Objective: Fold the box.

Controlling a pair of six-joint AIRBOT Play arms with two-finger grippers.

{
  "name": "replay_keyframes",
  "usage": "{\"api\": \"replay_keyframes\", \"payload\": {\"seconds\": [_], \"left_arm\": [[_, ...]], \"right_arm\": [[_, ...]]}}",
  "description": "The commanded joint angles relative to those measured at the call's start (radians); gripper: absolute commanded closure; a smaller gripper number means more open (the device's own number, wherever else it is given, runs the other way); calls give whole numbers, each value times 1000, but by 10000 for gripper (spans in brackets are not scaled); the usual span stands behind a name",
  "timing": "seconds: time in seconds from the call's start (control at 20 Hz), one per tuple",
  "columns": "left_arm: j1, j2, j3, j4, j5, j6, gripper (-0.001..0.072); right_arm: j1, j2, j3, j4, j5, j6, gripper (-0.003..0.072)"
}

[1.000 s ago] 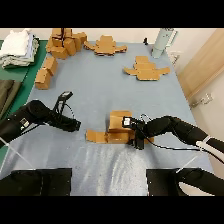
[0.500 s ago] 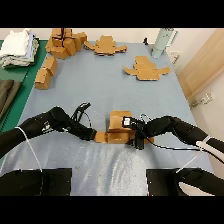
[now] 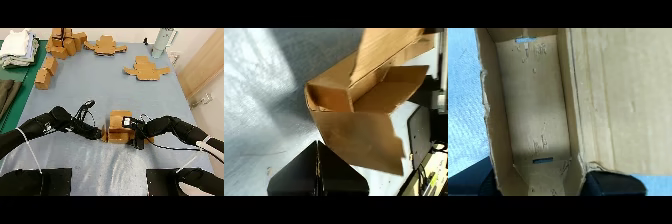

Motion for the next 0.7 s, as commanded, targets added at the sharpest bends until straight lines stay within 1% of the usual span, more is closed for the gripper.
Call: {"api": "replay_keyframes", "payload": {"seconds": [0.0,0.25,0.3,0.35,0.4,0.65], "left_arm": [[-1,19,36,-8,-6,5,695],[-11,11,50,-85,31,5,694],[-11,11,50,-86,29,3,576],[-11,11,50,-86,27,-23,335],[-11,11,50,-87,23,-32,367],[-13,11,50,-92,23,-52,365]], "right_arm": [[0,0,0,0,0,0,128],[0,0,0,0,0,0,129],[0,0,0,0,0,0,129],[0,0,0,0,0,0,129],[0,0,0,0,0,0,129],[0,0,0,0,0,0,129]]}}
